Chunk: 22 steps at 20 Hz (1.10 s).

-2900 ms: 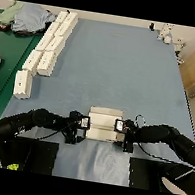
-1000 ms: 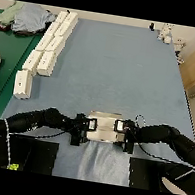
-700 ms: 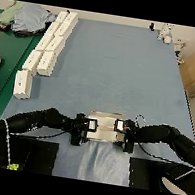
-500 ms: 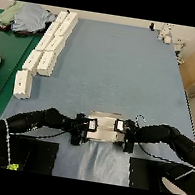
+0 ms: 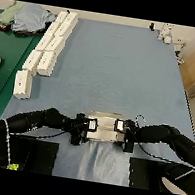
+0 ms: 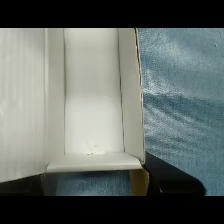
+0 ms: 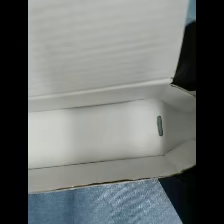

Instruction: Fold the box.

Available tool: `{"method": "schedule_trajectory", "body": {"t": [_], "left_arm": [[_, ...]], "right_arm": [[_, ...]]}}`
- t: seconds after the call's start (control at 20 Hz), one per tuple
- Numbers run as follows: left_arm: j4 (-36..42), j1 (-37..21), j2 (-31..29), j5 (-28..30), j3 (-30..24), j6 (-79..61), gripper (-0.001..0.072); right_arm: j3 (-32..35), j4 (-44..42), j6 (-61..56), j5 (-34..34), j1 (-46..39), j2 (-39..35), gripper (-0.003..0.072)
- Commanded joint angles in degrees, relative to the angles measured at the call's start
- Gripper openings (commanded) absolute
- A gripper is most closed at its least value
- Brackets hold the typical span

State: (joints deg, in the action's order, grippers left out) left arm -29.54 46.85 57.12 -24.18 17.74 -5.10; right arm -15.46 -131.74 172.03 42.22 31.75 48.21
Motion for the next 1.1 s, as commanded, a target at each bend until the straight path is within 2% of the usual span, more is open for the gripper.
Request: {"method": "schedule_trajectory", "body": {"t": [0.0,0.05,0.2,0.4,0.55,0.6,0.7,0.75,0.8,0.85,0.9,0.95,1.0,1.05], "left_arm": [[-0.02,-0.07,0.04,0.66,0.00,-0.02,0.0521],[-0.02,-0.04,0.04,0.66,0.00,-0.02,0.0521],[-0.02,-0.04,0.04,0.63,0.00,-0.02,0.0521],[-0.02,-0.07,0.04,0.66,0.00,-0.02,0.0521],[-0.02,-0.07,0.04,0.66,0.00,-0.02,0.0521],[-0.02,-0.07,0.04,0.66,0.00,-0.02,0.0521],[-0.02,-0.07,0.04,0.66,0.00,-0.02,0.0521],[-0.02,-0.04,0.04,0.63,0.00,-0.02,0.0521],[-0.02,-0.04,0.04,0.66,0.00,-0.02,0.0521],[-0.02,-0.07,0.04,0.66,0.00,-0.02,0.0521],[-0.02,-0.07,0.04,0.66,0.00,-0.02,0.0521],[-0.02,-0.07,0.04,0.66,0.00,-0.02,0.0521],[-0.02,-0.04,0.04,0.66,0.00,-0.02,0.0521],[-0.02,-0.04,0.04,0.66,0.00,-0.02,0.0521]], "right_arm": [[-0.07,0.04,-1.18,0.61,0.02,-0.02,0.0658],[-0.17,0.90,-2.99,0.52,0.02,-0.07,0.0720],[-2.84,8.35,-14.03,4.46,0.04,-0.46,0.0720],[-8.76,23.56,-32.68,20.24,0.04,-4.11,0.0720],[-12.20,31.63,-46.05,30.45,0.04,-7.96,0.0709],[-13.03,32.06,-51.82,32.96,0.04,-9.14,0.0658],[-13.68,26.99,-63.89,35.45,0.04,-11.19,0.0479],[-13.57,21.22,-67.43,34.38,0.04,-11.50,0.0475],[-13.35,13.70,-69.16,31.26,0.07,-11.32,0.0316],[-12.79,4.98,-69.59,25.64,0.20,-10.86,0.0076],[-12.37,-1.07,-69.59,18.71,0.76,-9.94,0.0076],[-12.39,-3.21,-69.64,12.50,1.64,-8.68,0.0076],[-12.55,-3.48,-70.23,6.45,2.54,-7.08,0.0007],[-12.57,-3.61,-70.97,1.38,2.93,-5.44,0.0001]]}}
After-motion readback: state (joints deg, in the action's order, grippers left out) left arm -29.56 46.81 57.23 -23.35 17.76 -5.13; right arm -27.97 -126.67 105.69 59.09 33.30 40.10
